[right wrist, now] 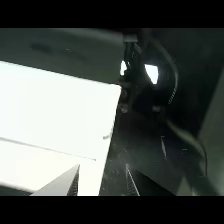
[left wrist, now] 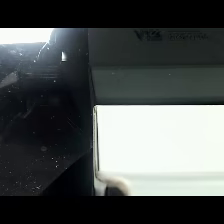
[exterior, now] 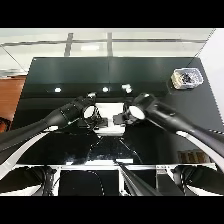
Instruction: Fold the box and place the chain.
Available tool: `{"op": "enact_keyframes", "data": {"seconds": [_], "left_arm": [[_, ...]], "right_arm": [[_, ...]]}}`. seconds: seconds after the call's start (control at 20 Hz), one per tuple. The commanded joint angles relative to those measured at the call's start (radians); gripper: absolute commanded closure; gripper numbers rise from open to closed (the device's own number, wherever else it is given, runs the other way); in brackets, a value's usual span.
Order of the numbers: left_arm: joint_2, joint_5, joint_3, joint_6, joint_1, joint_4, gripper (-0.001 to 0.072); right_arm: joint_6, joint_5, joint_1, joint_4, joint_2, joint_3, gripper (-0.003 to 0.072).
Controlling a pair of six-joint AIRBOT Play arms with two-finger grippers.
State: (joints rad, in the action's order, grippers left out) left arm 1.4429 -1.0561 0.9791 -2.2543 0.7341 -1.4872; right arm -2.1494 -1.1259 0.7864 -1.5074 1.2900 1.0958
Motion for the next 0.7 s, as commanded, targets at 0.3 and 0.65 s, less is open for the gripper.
{"op": "enact_keyframes", "data": {"seconds": [0.3,0.65], "left_arm": [[0.000,0.000,0.001,0.000,-0.001,0.004,0.0679],[0.000,0.001,0.001,0.000,0.000,0.004,0.0680]], "right_arm": [[0.101,0.122,-0.326,-0.657,-0.239,-0.092,0.0216],[0.010,0.500,-0.887,-0.063,0.072,0.020,-0.0034]]}}
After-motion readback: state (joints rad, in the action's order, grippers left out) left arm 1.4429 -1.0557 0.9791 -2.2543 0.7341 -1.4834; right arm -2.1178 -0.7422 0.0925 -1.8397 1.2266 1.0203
